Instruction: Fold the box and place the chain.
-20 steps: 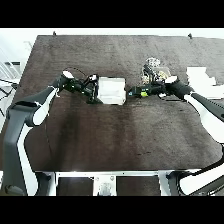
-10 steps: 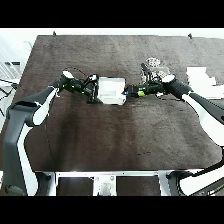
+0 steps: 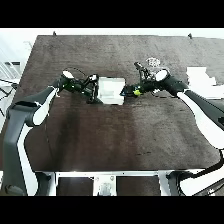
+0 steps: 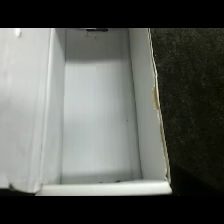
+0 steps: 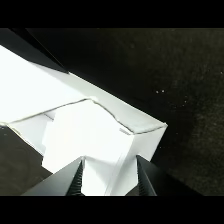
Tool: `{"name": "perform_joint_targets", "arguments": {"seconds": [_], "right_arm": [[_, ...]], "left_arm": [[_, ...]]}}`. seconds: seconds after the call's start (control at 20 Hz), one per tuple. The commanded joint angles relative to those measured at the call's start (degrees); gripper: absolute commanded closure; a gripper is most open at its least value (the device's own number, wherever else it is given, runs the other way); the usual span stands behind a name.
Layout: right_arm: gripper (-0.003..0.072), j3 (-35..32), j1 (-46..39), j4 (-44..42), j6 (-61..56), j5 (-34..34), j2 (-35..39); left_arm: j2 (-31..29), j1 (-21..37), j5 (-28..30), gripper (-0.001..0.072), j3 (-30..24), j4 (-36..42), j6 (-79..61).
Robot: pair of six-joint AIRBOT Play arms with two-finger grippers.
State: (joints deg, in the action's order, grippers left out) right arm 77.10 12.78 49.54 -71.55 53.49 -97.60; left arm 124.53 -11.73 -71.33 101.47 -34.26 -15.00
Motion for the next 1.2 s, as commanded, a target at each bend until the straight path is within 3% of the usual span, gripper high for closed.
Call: {"name": "perform_joint_targets", "arguments": {"seconds": [0.0,0.5,0.8,1.15], "right_arm": [[0.0289,2.21,1.66,8.22,-6.97,-0.13,-0.35],[0.0289,14.4,7.06,24.85,-23.32,7.61,-6.32],[0.0289,22.82,9.05,33.75,-31.5,18.12,-12.11],[0.0291,27.3,10.71,36.48,-36.79,21.75,-13.99]], "left_arm": [[0.0,0.07,-0.02,0.0229,0.02,-0.02,-0.02],[0.0,0.07,-0.02,0.0229,0.02,-0.02,-0.02],[0.0,0.07,0.0,0.0229,0.02,-0.02,-0.02],[0.0,0.07,0.0,0.0229,0.02,-0.02,-0.02]]}}
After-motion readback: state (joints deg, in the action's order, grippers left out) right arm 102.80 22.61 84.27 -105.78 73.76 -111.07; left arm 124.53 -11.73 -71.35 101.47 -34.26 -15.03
